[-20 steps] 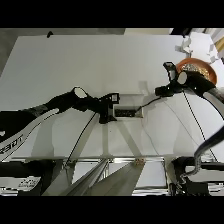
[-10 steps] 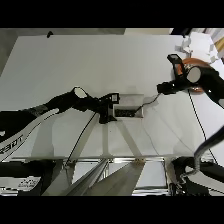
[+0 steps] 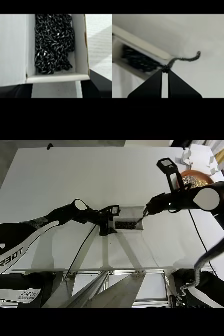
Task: Fold the box and place the chain.
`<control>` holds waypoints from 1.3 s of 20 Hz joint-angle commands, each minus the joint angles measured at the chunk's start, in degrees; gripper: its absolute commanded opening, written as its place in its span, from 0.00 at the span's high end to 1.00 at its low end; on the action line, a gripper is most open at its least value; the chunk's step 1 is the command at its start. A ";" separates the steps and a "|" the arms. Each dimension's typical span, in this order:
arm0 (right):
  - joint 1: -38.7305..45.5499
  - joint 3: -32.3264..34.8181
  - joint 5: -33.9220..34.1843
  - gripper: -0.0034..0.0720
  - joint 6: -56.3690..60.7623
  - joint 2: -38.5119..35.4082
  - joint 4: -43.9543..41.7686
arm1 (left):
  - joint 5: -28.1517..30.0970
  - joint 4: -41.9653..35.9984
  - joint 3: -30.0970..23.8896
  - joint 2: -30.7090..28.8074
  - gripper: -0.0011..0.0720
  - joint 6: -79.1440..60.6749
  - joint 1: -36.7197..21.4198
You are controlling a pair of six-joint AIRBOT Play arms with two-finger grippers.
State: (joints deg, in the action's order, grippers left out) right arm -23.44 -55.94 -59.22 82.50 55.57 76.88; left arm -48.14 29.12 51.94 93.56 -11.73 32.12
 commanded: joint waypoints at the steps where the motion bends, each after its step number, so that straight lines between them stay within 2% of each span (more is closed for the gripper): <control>1: -7.21 -0.07 2.47 0.94 0.17 -2.19 -4.92 | -0.11 0.04 -0.02 -0.02 0.70 -0.02 0.11; 5: -12.17 -0.07 6.01 0.94 0.20 -2.19 -8.24 | -0.09 0.04 -0.02 -0.02 0.70 -0.02 0.11; 9: -12.92 -0.07 8.68 0.94 1.66 -2.19 -9.31 | -0.09 0.04 -0.02 -0.02 0.70 -0.02 0.11; 14: -12.92 0.00 8.66 0.94 1.68 -1.60 -4.85 | -0.09 0.04 -0.02 -0.02 0.70 -0.02 0.11; 23: -11.15 1.88 9.40 0.94 1.64 2.93 -2.69 | -0.09 0.04 -0.02 -0.02 0.70 -0.02 0.11; 24: -10.27 1.86 9.33 0.92 1.62 2.86 -2.69 | -0.09 0.04 -0.02 -0.02 0.70 -0.02 0.11; 26: -8.11 1.84 9.07 0.65 1.42 2.75 -2.71 | -0.09 0.04 -0.02 -0.02 0.70 -0.02 0.11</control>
State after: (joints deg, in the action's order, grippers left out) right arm -33.71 -54.22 -49.91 84.14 58.02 73.78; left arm -48.25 29.15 51.94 93.56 -11.73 32.21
